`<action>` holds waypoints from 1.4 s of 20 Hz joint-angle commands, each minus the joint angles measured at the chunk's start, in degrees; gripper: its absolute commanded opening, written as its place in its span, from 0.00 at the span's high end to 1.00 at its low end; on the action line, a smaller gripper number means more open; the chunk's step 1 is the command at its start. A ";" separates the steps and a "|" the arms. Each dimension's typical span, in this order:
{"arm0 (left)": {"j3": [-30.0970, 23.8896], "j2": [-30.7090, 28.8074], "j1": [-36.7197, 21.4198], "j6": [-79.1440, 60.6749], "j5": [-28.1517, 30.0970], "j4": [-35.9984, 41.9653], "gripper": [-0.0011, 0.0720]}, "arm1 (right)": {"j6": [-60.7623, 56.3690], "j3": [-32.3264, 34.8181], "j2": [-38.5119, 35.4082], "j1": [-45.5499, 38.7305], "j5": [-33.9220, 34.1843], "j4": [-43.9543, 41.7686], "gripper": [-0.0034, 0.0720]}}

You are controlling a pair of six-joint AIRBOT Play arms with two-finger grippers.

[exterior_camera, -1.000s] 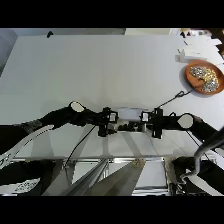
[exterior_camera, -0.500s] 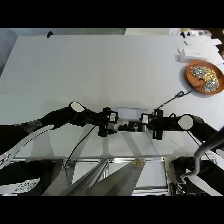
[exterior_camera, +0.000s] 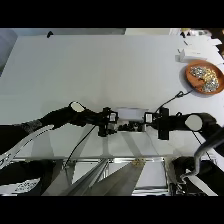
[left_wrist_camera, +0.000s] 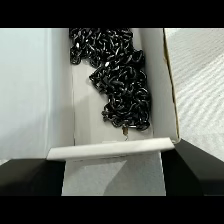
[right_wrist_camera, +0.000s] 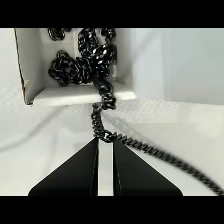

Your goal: Fold the box and place the chain.

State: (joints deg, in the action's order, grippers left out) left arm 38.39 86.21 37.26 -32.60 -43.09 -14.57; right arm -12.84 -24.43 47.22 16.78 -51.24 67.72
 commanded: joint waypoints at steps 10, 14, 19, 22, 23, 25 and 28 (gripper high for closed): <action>-0.02 0.00 -0.02 0.04 -0.02 -0.02 0.97 | -15.85 -28.65 -3.19 0.02 -27.69 -12.81 0.93; -0.02 0.00 -0.02 0.04 0.00 -0.02 0.97 | -15.85 -29.29 -3.65 0.79 -27.61 -23.12 0.93; -0.02 0.00 -0.02 0.04 -0.02 -0.02 0.97 | -15.91 -29.22 -3.21 6.40 -23.65 -23.30 0.93; -0.02 0.00 -0.02 0.04 -0.02 -0.02 0.97 | -20.83 -28.02 -0.20 7.80 -20.63 -21.00 0.93; -0.02 0.00 -0.02 0.04 0.00 -0.02 0.97 | -21.70 -27.12 1.22 7.80 -20.22 -19.93 0.93; -0.02 0.00 -0.02 0.04 0.00 -0.02 0.97 | -21.86 -24.98 4.57 7.80 -19.65 -18.80 0.93; -0.02 0.00 -0.02 0.04 -0.02 -0.02 0.97 | -21.88 -21.09 9.42 7.80 -18.14 -18.12 0.93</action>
